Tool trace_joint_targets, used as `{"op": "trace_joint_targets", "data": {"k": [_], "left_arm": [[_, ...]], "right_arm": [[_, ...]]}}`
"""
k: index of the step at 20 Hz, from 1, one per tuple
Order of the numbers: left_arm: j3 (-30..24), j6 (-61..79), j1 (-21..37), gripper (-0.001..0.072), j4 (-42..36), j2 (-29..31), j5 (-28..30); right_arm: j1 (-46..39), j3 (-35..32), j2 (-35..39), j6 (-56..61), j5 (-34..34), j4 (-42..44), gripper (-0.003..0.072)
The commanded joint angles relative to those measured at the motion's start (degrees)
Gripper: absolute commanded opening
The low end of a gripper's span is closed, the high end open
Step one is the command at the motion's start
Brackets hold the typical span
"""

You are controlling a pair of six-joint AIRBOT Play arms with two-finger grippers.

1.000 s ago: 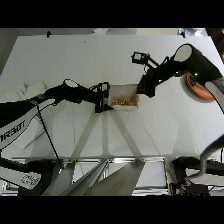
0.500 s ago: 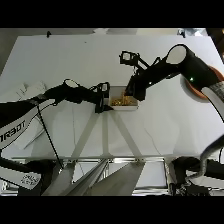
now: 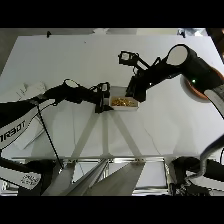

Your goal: Fold the box and place the chain.

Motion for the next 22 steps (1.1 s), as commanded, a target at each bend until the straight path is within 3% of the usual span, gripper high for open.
{"op": "trace_joint_targets", "data": {"k": [1,7,11,13,16,22], "left_arm": [[0.04,0.00,0.00,0.0156,0.00,0.02,-0.02],[0.04,0.87,0.00,0.0156,0.17,0.02,0.26],[0.04,0.87,-0.04,0.0156,3.39,0.02,0.44],[0.04,0.87,-0.04,0.0156,3.72,0.04,0.44],[0.04,0.87,-0.04,0.0156,3.69,0.04,0.42],[0.04,0.87,-0.02,0.0156,3.67,0.04,0.39]], "right_arm": [[0.00,0.07,3.48,1.64,-0.11,-0.42,0.0235],[0.00,0.07,4.94,9.84,-17.09,-5.11,0.0236],[-0.42,0.07,-0.83,12.11,-18.93,-4.57,0.0236],[-2.27,0.07,-4.68,12.11,-20.44,1.18,0.0236],[-5.44,0.07,-8.74,10.69,-18.45,10.93,0.0236],[-8.68,0.07,-14.27,8.72,-4.68,12.46,0.0236]]}}
